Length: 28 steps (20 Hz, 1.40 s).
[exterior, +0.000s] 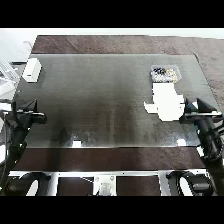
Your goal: Fold the box and place the chain.
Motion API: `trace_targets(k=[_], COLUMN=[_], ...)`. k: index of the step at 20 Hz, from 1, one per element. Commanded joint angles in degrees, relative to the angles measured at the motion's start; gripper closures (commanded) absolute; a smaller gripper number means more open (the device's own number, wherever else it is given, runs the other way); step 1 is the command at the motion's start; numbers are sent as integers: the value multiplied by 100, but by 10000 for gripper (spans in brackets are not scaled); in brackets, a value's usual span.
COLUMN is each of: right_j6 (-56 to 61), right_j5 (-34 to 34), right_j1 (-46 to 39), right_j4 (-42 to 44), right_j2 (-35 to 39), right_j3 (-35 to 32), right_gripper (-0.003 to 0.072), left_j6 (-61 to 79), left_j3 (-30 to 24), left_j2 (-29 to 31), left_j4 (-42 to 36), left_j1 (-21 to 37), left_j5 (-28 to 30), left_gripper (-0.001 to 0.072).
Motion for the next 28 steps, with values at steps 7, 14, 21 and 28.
trace_targets(k=[7,14,21,28], right_j6=[2028,5316,5672,5362], right_j5=[2857,6415,8111,8968], right_j1=[-2669,-3849,-4271,-4269], right_j4=[-1742,-5615,-7010,-7005], right_j2=[-4371,-6638,-8231,-9495], right_j3=[3032,5947,8310,9309], right_gripper=[279,281,278,260], left_j6=[2,2,2,2], left_j3=[0,0,0,0], left_j2=[2,2,2,2], left_j4=[0,0,0,0], left_j1=[-2,-2,-2,-2], left_j5=[0,0,0,2], left_gripper=[689,689,689,688])
